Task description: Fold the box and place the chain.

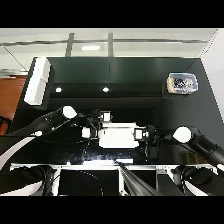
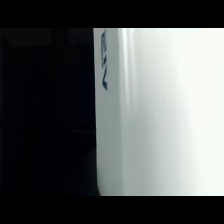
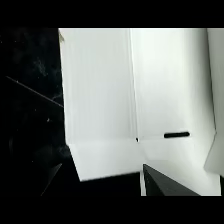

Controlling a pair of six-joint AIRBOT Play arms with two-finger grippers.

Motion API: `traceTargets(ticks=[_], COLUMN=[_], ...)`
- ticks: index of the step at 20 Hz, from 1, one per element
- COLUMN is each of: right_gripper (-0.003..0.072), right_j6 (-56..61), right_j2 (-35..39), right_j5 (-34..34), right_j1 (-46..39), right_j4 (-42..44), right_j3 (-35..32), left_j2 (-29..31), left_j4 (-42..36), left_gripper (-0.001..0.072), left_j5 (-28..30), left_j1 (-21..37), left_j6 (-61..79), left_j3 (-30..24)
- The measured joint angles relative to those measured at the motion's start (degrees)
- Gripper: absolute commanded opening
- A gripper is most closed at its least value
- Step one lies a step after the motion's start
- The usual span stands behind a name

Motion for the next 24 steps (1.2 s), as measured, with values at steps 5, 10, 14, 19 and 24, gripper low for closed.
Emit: traceTargets(ticks=[5, 10, 14, 19, 24], right_gripper=[0.0584, 0.0584, 0.0583, 0.0584, 0.0583], right_j6=[0.0, 0.07, 0.26, 0.2, -0.17], right_j2=[-0.76, -1.11, -1.11, -1.16, -1.16], right_j5=[-8.9, -11.65, -11.82, -9.92, -10.49], right_j1=[4.68, 5.62, 3.02, -0.55, -1.46], right_j4=[2.32, 4.83, 5.29, 5.49, 5.64], right_j3=[-0.72, 0.39, 2.49, 3.93, 4.33], left_j2=[-0.02, -0.02, -0.02, -0.02, -0.02], left_j4=[-0.09, -0.22, -0.22, -0.17, -0.15], left_gripper=[0.0026, 0.0025, 0.0025, 0.0025, 0.0025], left_j5=[0.0, -0.33, -1.33, -1.6, -1.7], left_j1=[0.0, 0.0, 0.0, 0.0, 0.0], left_j6=[-0.02, -0.04, -0.04, -0.04, 0.0], left_j3=[0.04, 0.07, 0.07, 0.07, 0.07])
